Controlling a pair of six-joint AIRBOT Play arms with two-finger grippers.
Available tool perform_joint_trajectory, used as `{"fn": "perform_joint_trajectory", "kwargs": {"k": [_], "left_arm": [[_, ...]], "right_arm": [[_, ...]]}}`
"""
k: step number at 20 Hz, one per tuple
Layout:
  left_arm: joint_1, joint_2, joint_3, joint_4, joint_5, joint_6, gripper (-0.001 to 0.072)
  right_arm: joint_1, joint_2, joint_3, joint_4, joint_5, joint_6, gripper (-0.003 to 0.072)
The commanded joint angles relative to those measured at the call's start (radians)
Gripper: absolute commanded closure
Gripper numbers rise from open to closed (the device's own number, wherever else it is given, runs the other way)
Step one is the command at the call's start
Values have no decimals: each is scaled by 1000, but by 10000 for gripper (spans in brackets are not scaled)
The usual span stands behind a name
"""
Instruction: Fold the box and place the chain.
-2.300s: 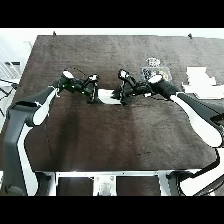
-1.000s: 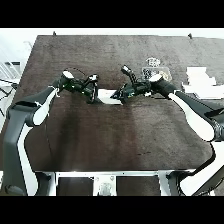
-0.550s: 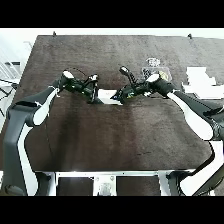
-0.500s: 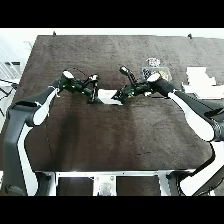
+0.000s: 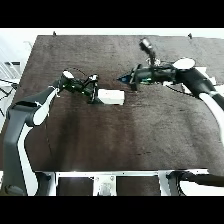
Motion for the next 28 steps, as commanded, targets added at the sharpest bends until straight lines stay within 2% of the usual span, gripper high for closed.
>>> {"fn": "perform_joint_trajectory", "kwargs": {"k": [1,6,7,8,9,12,15,20,23,28], "left_arm": [[0,0,1,0,2,1,230],[0,0,1,-9,-3,1,232],[1,1,1,-14,-5,-3,328],[2,3,3,-14,-30,-18,646],[3,9,9,-16,-55,-24,690],[3,63,16,-9,-59,-132,695],[30,165,15,5,-49,-206,696],[179,317,11,15,-9,-380,698],[303,377,-19,35,118,-510,698],[522,468,-166,58,428,-685,698]], "right_arm": [[-64,179,-151,8,-9,15,676],[-177,320,-389,8,-55,14,675],[-196,330,-420,8,-54,15,675],[-215,338,-447,8,-54,15,675],[-230,344,-464,8,-54,14,675],[-272,357,-476,8,-53,14,675],[-304,377,-476,9,-53,16,675],[-325,394,-476,9,-53,36,675],[-325,394,-476,9,-51,38,675],[-325,394,-476,13,-51,45,675]]}}
